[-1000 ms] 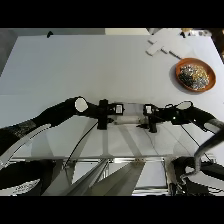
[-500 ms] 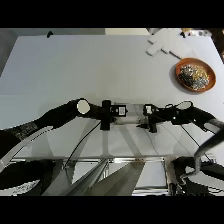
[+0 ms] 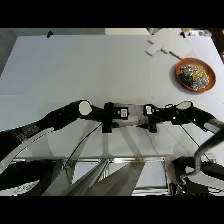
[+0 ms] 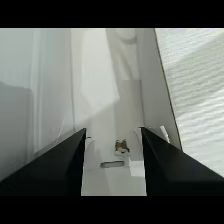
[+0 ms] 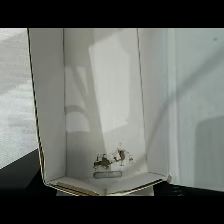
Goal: Fold the box and place the chain.
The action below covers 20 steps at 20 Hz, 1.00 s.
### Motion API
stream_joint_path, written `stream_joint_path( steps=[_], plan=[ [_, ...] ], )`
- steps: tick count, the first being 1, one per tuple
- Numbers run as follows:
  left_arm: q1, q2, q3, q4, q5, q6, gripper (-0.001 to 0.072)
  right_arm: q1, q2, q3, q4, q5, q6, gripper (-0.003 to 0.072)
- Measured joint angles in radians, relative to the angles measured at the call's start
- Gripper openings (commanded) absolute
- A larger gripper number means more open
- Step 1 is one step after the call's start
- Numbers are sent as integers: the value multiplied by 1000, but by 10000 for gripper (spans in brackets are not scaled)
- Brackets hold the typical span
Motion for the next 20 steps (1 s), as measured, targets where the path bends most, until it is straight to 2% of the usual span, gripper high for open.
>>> stream_joint_path(
  steps=[1,3,4,5,6,11,15,17,20],
  plan=[
    [-1,0,0,0,-17,-13,196,0,0,0,0,0,0,295],
    [0,8,0,6,-37,-67,195,0,0,0,1,0,0,295],
    [3,18,0,15,-43,-108,163,0,0,0,1,0,1,295],
    [8,31,0,24,-51,-155,61,0,0,0,2,0,2,295],
    [16,47,0,39,-57,-210,1,0,0,0,2,0,5,295],
    [108,190,0,173,-94,-546,1,0,0,0,3,0,5,295],
    [241,306,-7,271,-154,-829,1,0,0,0,4,0,5,295],
    [315,327,-27,308,-175,-974,1,0,0,0,4,0,5,295],
    [391,302,-76,333,-206,-1174,2,0,0,0,4,0,5,295]
  ],
)
